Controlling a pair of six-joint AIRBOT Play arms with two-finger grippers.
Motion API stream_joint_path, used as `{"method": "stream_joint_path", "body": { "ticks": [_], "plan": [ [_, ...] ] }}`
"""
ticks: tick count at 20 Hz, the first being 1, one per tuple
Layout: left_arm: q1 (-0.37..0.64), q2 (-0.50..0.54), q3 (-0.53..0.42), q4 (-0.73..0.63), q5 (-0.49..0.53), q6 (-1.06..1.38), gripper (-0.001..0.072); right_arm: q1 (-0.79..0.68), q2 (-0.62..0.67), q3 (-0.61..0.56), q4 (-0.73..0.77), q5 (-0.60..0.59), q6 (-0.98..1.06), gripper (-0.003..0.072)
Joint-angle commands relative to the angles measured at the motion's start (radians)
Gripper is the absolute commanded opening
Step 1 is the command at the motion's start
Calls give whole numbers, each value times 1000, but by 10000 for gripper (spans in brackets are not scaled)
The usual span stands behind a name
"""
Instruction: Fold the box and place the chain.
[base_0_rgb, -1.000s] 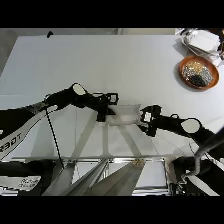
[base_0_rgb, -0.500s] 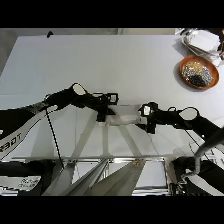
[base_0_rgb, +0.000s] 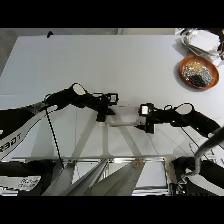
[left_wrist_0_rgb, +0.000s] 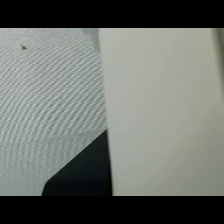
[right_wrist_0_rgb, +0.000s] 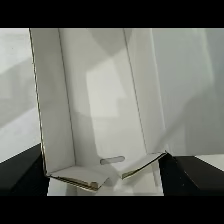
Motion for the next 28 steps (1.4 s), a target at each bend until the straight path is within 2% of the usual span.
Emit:
{"method": "stream_joint_path", "body": {
  "ticks": [1, 8, 9, 10, 13, 15, 26, 28],
  "plan": [
    [-1, -1, 0, -2, 0, -1, 10, 1, -34, 11, 10, 9, -24, 664],
    [-1, -1, 0, -2, 0, -1, 10, 1, -109, 65, 15, 11, -22, 642],
    [-1, -1, 0, -2, 0, -1, 10, 1, -119, 74, 15, 15, -21, 608],
    [-1, -1, 0, -2, 0, -1, 10, 1, -122, 76, 15, 16, -19, 537],
    [-1, -1, 0, -2, 0, -1, 10, 0, -126, 76, 13, 22, -19, 516],
    [-1, -1, 0, -2, 0, -1, 10, 0, -129, 76, 8, 22, -19, 405],
    [-1, -1, 0, -2, 0, -1, 10, 0, -133, 76, -25, 18, 2, 405],
    [-1, -1, 0, -2, 0, -1, 10, -6, -133, 76, -54, 23, 69, 469]
  ]
}}
